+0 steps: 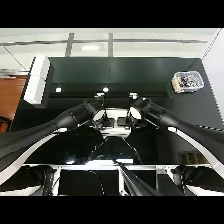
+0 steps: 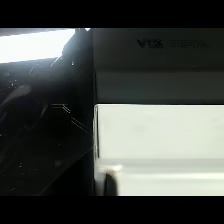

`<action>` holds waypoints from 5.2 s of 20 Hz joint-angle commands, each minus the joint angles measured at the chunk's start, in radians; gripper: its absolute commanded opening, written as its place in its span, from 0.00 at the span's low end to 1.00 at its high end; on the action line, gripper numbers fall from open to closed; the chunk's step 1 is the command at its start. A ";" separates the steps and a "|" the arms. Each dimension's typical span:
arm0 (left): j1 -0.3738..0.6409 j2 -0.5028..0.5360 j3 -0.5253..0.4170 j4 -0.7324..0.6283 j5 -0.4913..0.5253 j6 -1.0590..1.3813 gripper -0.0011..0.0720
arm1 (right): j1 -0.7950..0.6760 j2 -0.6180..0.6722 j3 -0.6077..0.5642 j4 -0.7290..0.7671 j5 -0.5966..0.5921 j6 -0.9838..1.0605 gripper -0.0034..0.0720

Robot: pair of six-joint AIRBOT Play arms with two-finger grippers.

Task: Fold the box and place the chain.

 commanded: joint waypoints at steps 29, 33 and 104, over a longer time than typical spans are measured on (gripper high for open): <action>0.001 -0.001 0.000 0.000 -0.002 0.002 0.06 | -0.213 0.430 -0.005 -0.604 0.081 -0.053 0.55; 0.001 -0.001 0.000 0.000 -0.003 0.002 0.05 | -0.587 0.345 -0.069 -0.649 -0.275 -0.074 1.00; 0.001 -0.001 0.000 0.000 0.018 0.002 0.06 | -0.346 0.414 -0.068 0.880 -0.072 -0.998 0.06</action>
